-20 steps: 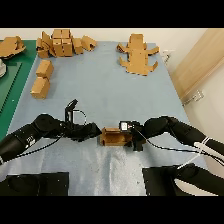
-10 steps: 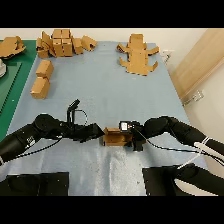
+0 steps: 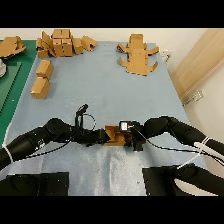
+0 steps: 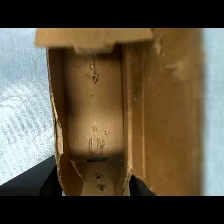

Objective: Fold the box.

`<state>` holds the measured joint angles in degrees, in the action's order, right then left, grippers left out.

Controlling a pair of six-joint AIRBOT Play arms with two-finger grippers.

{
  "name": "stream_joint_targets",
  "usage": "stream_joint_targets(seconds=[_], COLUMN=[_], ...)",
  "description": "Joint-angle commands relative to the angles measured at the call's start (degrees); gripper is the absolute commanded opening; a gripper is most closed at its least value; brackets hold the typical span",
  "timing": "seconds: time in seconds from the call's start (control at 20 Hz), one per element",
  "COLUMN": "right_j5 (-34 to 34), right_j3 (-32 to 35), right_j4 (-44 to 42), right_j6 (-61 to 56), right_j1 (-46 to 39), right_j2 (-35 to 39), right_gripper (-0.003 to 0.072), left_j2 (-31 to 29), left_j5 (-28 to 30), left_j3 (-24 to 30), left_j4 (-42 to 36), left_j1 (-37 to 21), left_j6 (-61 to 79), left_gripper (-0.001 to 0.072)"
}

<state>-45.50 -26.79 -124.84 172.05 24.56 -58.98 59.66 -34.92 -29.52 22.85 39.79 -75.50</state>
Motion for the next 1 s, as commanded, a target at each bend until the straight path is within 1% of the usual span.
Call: stream_joint_targets(seconds=[0.0,0.2,0.35,0.45,0.6,0.65,0.7,0.75,0.8,0.95], right_j5=[0.0,0.0,0.0,-0.1,0.0,0.0,0.0,0.0,0.0,0.0], right_j3=[0.0,0.0,0.0,0.0,0.0,0.0,0.0,0.0,0.0,0.0], right_j4=[-0.1,-0.1,-0.1,-0.2,-0.6,-1.0,-1.5,-1.6,-1.6,-1.5], right_j6=[0.0,0.0,0.0,0.0,0.0,0.0,0.0,0.0,0.0,0.0], right_j1=[0.0,0.0,0.0,0.0,0.0,0.0,0.0,0.0,0.0,0.0], right_j2=[0.0,0.0,0.0,0.0,0.0,0.0,0.0,0.0,0.0,0.0], right_gripper=[0.0526,0.0527,0.0526,0.0527,0.0527,0.0527,0.0527,0.0527,0.0527,0.0527], left_j2=[0.5,1.6,2.5,3.3,5.2,5.9,6.5,6.9,7.1,7.1], left_j5=[2.6,4.5,4.5,3.9,-0.6,-1.7,-2.3,-2.3,-2.6,-4.3], left_j3=[0.0,-0.1,-2.0,-4.3,-8.3,-9.6,-11.1,-12.3,-13.2,-13.7], left_j4=[-0.5,-0.3,2.2,8.0,22.4,26.3,29.7,32.1,32.8,32.7], left_j1=[0.7,0.7,2.3,3.6,5.1,6.1,7.3,8.6,9.6,9.8], left_j6=[0.1,0.2,-0.6,-6.2,-23.1,-28.8,-32.9,-34.8,-35.5,-35.3], left_gripper=[0.0529,0.0528,0.0526,0.0516,0.0516,0.0487,0.0418,0.0418,0.0419,0.0420])
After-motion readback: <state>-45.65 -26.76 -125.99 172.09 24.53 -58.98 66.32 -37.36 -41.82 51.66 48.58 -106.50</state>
